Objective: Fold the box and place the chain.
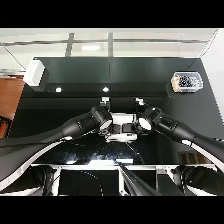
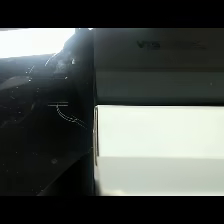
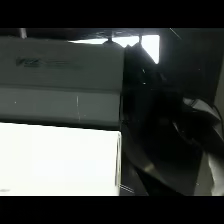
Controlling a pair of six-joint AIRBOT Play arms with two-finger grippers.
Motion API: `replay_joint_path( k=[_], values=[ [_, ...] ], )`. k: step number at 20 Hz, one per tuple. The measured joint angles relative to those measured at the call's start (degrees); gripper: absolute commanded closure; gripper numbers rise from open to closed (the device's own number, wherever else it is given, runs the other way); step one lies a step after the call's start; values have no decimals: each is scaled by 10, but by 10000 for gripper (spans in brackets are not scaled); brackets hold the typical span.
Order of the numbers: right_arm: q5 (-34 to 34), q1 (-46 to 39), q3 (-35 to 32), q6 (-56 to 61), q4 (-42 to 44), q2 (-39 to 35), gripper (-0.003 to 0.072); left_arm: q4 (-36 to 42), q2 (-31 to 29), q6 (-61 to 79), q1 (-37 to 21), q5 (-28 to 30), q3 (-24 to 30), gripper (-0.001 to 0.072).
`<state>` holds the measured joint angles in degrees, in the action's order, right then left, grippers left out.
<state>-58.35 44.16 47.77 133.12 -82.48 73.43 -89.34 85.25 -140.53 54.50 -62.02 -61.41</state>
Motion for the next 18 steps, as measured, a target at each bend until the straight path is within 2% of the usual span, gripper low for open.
replay_joint_path(
  k=[7, 12, 15, 18],
  values=[
    [-50, -15, 27, -49, -29, -71, 249, 0, 0, 0, 0, 0, 0, 684],
    [-135, -37, 53, -74, -127, -145, 249, 0, 0, 0, 0, 0, 0, 684],
    [-177, -82, 58, -104, -198, -169, 249, 0, 0, 0, 0, 0, 0, 684],
    [-150, -169, 60, -134, -243, -177, 249, 0, 0, -1, 0, 0, 0, 684]
  ],
)
